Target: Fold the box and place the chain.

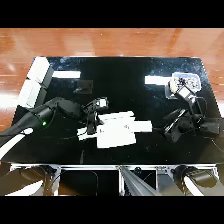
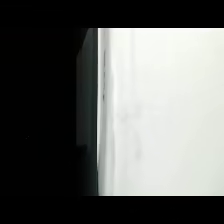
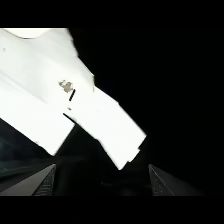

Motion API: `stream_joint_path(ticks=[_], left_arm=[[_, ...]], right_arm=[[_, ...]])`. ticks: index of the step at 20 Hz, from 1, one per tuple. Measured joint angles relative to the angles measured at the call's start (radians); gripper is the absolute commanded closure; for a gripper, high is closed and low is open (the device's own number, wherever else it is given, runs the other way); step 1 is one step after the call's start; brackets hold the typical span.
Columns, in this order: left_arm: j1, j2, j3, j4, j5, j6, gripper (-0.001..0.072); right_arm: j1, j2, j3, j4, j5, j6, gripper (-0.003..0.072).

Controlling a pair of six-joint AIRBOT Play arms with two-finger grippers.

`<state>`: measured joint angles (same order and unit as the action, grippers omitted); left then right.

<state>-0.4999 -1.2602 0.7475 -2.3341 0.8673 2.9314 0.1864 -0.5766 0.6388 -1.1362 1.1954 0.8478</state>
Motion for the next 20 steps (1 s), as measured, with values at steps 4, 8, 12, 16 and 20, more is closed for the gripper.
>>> stream_joint_path(ticks=[4, 8, 12, 16, 20], left_arm=[[-0.005, -0.012, -0.027, 0.011, -0.094, 0.017, 0.0691], [-0.010, -0.036, -0.033, 0.003, -0.162, 0.036, 0.0690], [-0.029, -0.057, -0.004, 0.046, -0.199, 0.060, 0.0691], [-0.055, -0.065, 0.042, 0.094, -0.174, 0.067, 0.0691], [-0.069, -0.069, 0.055, 0.116, -0.084, 0.071, 0.0691]], right_arm=[[0.050, 0.000, 0.000, -0.013, -0.069, -0.115, -0.0015], [0.067, 0.000, -0.002, -0.042, -0.131, -0.154, -0.0015], [0.072, -0.001, -0.023, -0.075, -0.198, -0.183, -0.0015], [0.073, -0.005, -0.072, -0.087, -0.223, -0.257, -0.0015], [0.073, -0.016, -0.151, -0.077, -0.233, -0.343, -0.0015]])
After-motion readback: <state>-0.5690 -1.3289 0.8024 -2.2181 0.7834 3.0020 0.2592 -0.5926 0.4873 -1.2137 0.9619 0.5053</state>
